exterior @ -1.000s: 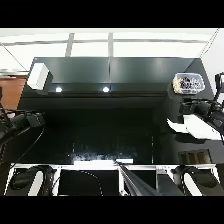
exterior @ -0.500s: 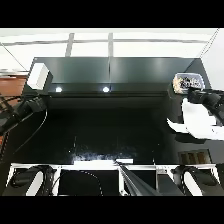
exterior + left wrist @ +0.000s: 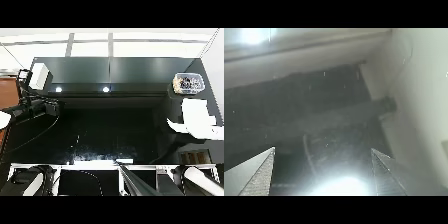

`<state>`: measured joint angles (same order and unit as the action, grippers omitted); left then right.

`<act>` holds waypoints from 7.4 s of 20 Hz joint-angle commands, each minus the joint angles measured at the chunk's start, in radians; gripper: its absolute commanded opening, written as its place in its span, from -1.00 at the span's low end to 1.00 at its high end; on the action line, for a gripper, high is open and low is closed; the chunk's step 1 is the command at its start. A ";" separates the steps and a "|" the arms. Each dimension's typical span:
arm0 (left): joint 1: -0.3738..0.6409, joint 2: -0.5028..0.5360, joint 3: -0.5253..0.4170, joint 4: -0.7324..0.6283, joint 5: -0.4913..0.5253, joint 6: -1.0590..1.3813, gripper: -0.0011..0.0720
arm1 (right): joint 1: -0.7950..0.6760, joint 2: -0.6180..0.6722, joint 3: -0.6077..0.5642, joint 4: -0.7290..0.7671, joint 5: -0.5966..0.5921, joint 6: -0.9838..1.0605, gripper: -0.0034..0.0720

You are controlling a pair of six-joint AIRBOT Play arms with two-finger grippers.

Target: Fold the box and place the chain.

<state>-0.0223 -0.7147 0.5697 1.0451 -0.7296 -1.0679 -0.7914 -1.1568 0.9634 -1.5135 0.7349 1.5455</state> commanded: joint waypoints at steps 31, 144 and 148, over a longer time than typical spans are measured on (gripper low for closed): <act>-0.009 -0.008 0.003 -0.063 -0.008 0.013 0.97 | -0.122 -0.218 0.114 0.452 0.661 -0.727 -0.87; -0.471 -0.695 0.274 -0.197 -0.224 0.986 -0.90 | 1.416 0.152 -0.457 0.728 -0.054 -1.253 0.85; -0.471 -0.694 0.274 -0.197 -0.229 0.986 -0.90 | 1.344 0.152 -0.438 0.727 -0.060 -1.254 0.85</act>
<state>-0.4923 -1.4097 0.8436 0.8478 -0.9524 -0.0822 0.5980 -1.0042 0.5095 -0.7853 0.6674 0.2687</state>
